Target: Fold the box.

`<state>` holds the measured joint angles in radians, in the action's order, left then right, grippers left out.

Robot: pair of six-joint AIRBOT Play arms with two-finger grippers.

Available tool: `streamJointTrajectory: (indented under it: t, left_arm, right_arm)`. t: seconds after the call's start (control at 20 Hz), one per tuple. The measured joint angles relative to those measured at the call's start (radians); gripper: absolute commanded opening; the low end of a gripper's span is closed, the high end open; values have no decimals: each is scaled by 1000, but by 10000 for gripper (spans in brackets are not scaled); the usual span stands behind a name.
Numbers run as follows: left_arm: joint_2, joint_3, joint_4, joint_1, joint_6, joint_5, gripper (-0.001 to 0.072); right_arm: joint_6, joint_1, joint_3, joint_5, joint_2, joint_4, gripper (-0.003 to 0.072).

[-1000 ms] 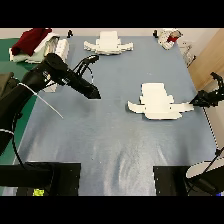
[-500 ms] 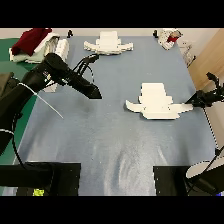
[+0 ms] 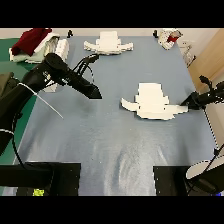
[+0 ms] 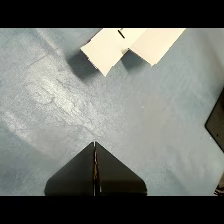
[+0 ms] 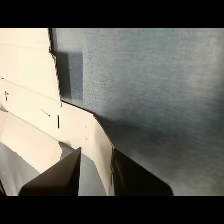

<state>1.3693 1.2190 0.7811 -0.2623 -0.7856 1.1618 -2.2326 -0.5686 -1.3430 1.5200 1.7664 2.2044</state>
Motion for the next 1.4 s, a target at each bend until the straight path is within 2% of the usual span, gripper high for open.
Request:
streamJointTrajectory:
  t: [0.05, 0.15, 0.25, 0.6, 0.8, 1.0, 1.2, 1.4]
  left_arm:
    - [0, 0, 0, 0, 0, 0, 14]
    - [0, 0, 0, 0, 0, 1, 13]
    - [0, 0, 0, 0, 0, 0, 13]
    - [0, 0, -56, 0, -10, 0, 13]
    - [0, 0, -78, 46, -69, 27, 14]
    - [0, 0, -111, 154, -104, 131, 13]
    - [0, -3, -153, 255, -115, 258, 13]
    - [1, -26, -161, 303, -99, 302, 15]
  right_arm:
    - [4, 7, 3, -1, 4, 1, 176]
    - [14, 18, 7, 1, 8, 2, 154]
    - [18, 34, 9, 3, 11, 3, 5]
    - [25, 188, 16, 23, 5, 128, 4]
    - [33, 333, 85, 14, -58, 206, 4]
    - [45, 462, 293, -107, -218, 247, 4]
    - [56, 589, 574, -309, -464, 264, 4]
    - [80, 696, 805, -492, -723, 270, 4]
